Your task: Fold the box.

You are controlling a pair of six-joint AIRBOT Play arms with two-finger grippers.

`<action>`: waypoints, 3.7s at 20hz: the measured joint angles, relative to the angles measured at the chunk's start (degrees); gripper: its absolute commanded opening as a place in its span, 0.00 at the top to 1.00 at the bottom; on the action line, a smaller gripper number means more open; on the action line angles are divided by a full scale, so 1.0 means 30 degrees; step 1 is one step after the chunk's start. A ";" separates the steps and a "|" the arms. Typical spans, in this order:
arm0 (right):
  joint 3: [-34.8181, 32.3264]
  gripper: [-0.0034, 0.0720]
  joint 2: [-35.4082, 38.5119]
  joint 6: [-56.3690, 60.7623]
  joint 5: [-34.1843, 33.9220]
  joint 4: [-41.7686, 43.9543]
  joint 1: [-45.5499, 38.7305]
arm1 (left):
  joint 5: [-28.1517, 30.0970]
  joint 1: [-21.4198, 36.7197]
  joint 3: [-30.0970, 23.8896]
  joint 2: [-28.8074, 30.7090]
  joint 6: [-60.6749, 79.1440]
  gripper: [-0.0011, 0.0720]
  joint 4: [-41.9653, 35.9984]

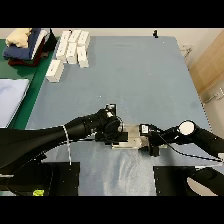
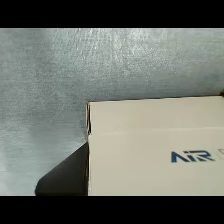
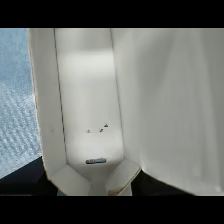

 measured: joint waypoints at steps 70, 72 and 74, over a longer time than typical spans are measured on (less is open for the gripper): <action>0.0000 0.23 0.0000 -0.0007 0.0000 0.0000 -0.0007 | -0.3701 1.0491 -0.1931 0.7584 2.6075 0.03 -0.2477; 0.0000 0.23 0.0000 -0.0007 0.0000 0.0000 -0.0007 | -0.1763 1.1599 -0.3315 0.7584 3.0002 0.03 -0.3752; 0.0000 0.23 0.0000 -0.0007 0.0000 0.0000 -0.0007 | 0.0022 1.2152 -0.4954 0.7584 3.3871 0.03 -0.5224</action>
